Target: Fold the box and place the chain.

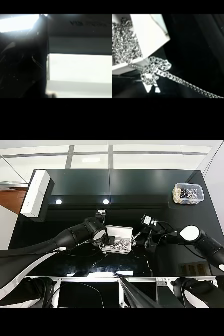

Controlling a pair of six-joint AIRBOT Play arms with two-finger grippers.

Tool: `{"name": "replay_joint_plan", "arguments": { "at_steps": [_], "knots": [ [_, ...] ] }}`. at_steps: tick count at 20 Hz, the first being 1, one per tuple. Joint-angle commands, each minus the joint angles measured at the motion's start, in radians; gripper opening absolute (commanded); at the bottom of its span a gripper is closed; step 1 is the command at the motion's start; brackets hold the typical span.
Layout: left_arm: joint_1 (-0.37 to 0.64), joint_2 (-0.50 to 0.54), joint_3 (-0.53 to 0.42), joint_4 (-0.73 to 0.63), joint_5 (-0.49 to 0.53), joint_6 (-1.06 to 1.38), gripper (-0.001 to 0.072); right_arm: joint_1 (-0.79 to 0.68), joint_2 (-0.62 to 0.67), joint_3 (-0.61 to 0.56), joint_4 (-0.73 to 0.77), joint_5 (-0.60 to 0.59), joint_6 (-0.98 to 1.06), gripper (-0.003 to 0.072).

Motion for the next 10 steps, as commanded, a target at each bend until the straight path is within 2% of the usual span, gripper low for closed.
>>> {"name": "replay_joint_plan", "arguments": {
  "at_steps": [1,5,8,10],
  "knots": [
    [0.001,0.000,0.000,0.000,0.000,0.000,0.0032,0.050,-0.030,-0.014,-0.017,-0.053,-0.033,0.0718],
    [0.001,0.000,0.000,0.001,0.000,0.000,0.0031,0.125,-0.151,-0.014,-0.011,-0.115,-0.196,0.0714],
    [0.001,0.000,0.000,0.000,-0.001,0.000,0.0032,0.128,-0.179,-0.014,-0.014,-0.192,-0.208,0.0713],
    [0.001,0.000,0.000,0.000,-0.001,0.000,0.0032,0.128,-0.185,-0.014,-0.014,-0.195,-0.208,0.0712]
  ]
}}
